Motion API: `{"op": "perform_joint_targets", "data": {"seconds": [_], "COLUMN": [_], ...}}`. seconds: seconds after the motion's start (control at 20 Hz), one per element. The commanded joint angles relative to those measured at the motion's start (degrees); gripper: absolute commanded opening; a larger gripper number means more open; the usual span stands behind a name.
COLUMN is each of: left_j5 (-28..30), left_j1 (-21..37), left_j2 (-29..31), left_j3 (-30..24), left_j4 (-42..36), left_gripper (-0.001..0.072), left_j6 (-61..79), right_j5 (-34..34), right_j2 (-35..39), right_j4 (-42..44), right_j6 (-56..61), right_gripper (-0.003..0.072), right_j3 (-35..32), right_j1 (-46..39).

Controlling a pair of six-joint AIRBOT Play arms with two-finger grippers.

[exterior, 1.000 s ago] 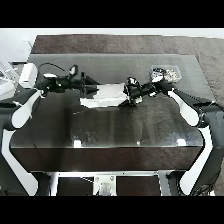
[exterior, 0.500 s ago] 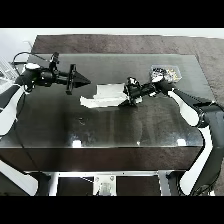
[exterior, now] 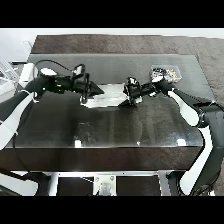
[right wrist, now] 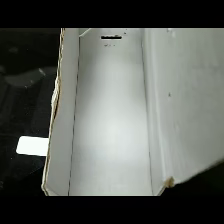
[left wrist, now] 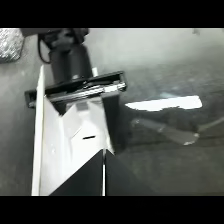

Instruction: Fold the box and place the chain.

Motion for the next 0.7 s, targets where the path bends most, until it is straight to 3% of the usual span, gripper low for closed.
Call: {"op": "perform_joint_targets", "data": {"seconds": [0.0,0.65], "left_j5": [12.6,23.5], "left_j1": [-1.8,-1.7], "left_j2": [-1.7,-8.2], "left_j3": [-1.1,5.2], "left_j4": [-3.2,-5.8], "left_gripper": [0.0018,0.0018], "left_j6": [-0.6,-0.2], "right_j5": [0.0,0.0], "right_j2": [0.0,0.0], "right_j4": [0.0,0.0], "right_j6": [0.0,0.0], "right_gripper": [0.0579,0.0579], "right_j3": [0.0,0.0], "right_j1": [0.0,0.0]}}
